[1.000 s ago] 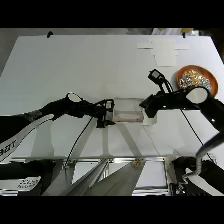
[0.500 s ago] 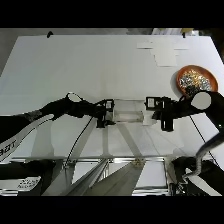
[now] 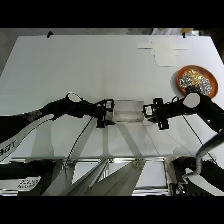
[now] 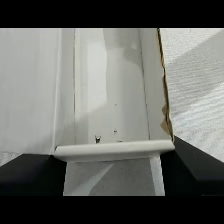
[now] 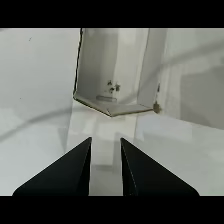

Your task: Fold the box and place the chain.

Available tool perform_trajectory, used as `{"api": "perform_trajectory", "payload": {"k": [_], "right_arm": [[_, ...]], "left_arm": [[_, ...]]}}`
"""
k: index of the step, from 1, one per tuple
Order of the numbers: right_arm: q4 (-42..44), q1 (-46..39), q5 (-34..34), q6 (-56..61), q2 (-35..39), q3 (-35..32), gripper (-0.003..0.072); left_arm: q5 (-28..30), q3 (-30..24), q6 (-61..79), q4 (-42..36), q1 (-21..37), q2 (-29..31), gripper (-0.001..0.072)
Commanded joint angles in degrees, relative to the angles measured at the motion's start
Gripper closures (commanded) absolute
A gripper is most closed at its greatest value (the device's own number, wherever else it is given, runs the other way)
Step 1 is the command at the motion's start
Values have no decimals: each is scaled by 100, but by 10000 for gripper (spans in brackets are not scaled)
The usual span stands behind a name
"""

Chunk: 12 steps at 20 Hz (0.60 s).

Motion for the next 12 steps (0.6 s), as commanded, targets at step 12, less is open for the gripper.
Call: {"api": "perform_trajectory", "payload": {"k": [12], "right_arm": [[1484, -59, -551, -487, -275, -367, 568]], "left_arm": [[0, 0, 0, 2, 4, 4, 457]]}}
